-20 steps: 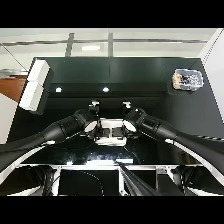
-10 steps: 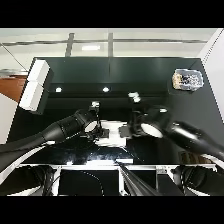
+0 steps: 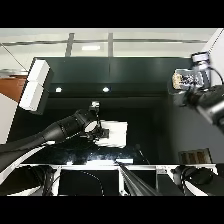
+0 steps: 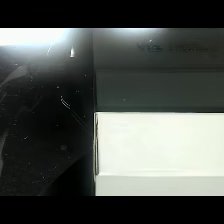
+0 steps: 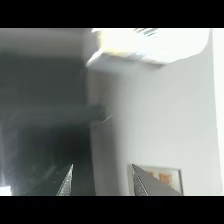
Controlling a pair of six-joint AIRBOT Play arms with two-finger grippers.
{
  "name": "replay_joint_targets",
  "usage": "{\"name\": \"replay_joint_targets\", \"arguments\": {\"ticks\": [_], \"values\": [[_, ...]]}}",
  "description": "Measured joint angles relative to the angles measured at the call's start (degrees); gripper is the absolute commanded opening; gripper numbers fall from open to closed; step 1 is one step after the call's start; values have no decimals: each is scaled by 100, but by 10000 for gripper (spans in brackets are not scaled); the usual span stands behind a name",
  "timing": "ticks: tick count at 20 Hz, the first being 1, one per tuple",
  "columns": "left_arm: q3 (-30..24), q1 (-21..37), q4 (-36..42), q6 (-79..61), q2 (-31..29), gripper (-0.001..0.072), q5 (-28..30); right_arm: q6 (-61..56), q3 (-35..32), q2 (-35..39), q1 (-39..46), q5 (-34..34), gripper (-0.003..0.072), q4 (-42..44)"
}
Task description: Fold the box and place the chain.
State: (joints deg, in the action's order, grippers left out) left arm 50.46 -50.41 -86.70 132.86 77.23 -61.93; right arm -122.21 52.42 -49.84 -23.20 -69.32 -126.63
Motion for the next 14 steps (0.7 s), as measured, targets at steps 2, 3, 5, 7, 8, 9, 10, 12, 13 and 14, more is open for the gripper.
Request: {"name": "replay_joint_targets", "arguments": {"ticks": [2, 3, 5, 7, 8, 9, 10, 12, 13, 14], "values": [[0, 0, -2, 4, 0, 32, 2, 380, -13, -315, 1102, 953, 613, 378], [0, 0, -2, 7, 0, 32, 4, 686, 85, -573, 1615, 1353, 613, 772], [0, 0, -4, 7, 0, 32, 20, 1335, 439, -1189, 2380, 1851, 613, 1652], [0, 0, -4, 4, 0, 32, 24, 1794, 962, -1886, 2863, 2135, 613, 2389], [0, 0, -4, 4, 0, 32, 26, 1923, 1259, -2236, 3014, 2175, 613, 2671], [0, 2, -4, 4, 0, 32, 26, 2013, 1631, -2636, 3139, 2122, 613, 2918], [0, 0, -4, 4, 0, 32, 31, 2052, 2000, -2999, 3226, 1996, 613, 3106], [0, 0, -4, 4, 0, 32, 42, 2048, 2653, -3580, 3344, 1766, 614, 3482], [0, 0, -4, 4, 0, 32, 48, 2039, 2879, -3775, 3377, 1790, 716, 3694], [0, 2, -4, 4, 0, 32, 50, 2035, 3027, -3901, 3392, 1858, 709, 3851]]}}
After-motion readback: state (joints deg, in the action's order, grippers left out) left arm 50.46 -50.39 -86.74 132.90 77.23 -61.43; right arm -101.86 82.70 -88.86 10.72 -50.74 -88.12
